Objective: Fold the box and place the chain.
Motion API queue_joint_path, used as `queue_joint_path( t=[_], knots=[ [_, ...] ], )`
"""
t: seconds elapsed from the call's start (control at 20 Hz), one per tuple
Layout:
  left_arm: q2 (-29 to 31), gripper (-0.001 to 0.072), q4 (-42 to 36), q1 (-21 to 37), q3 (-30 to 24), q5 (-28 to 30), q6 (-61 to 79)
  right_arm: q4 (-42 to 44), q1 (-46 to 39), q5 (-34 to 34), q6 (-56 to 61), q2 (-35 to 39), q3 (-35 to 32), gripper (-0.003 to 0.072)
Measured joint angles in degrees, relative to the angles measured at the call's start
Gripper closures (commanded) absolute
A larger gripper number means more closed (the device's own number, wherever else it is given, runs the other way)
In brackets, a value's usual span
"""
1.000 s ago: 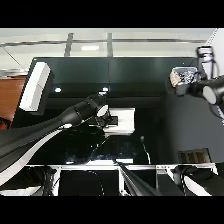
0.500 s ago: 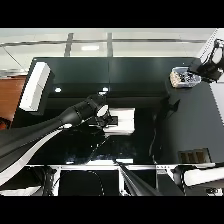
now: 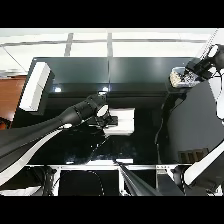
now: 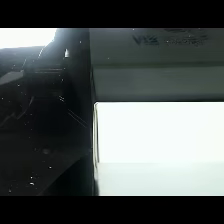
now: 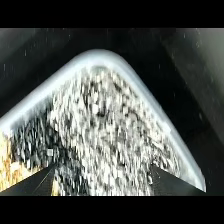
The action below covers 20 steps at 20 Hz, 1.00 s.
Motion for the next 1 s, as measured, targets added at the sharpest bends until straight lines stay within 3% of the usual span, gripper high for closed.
queue_joint_path(
  t=[0.1, 0.2, 0.25, 0.55, 0.8, 1.0],
  knots=[
    [0.0, 0.0683, 0.0, 0.0, 0.0, -0.1, 0.0, 0.3, -0.2, -0.7, 0.2, -1.1, 0.7, 0.0243],
    [0.0, 0.0683, 0.0, 0.0, 0.0, -0.2, 0.0, 0.2, -0.3, -1.1, 0.3, -1.7, 1.0, 0.0577],
    [0.0, 0.0683, 0.0, 0.0, 0.0, -0.2, 0.0, 0.5, -0.4, -1.2, 0.4, -1.8, 1.2, 0.0674],
    [0.0, 0.0683, 0.0, 0.0, 0.0, -0.4, 0.0, 1.7, -0.1, -2.0, -2.8, 3.0, 1.4, 0.0668],
    [0.0, 0.0683, 0.0, 0.0, 0.0, -0.8, 0.0, 2.8, 0.0, -1.5, -11.1, 15.0, 1.4, 0.0669],
    [0.0, 0.0683, 0.0, 0.0, 0.0, -0.9, 0.0, 9.9, 0.1, -0.2, -16.8, 26.8, 0.5, 0.0669]
  ],
)
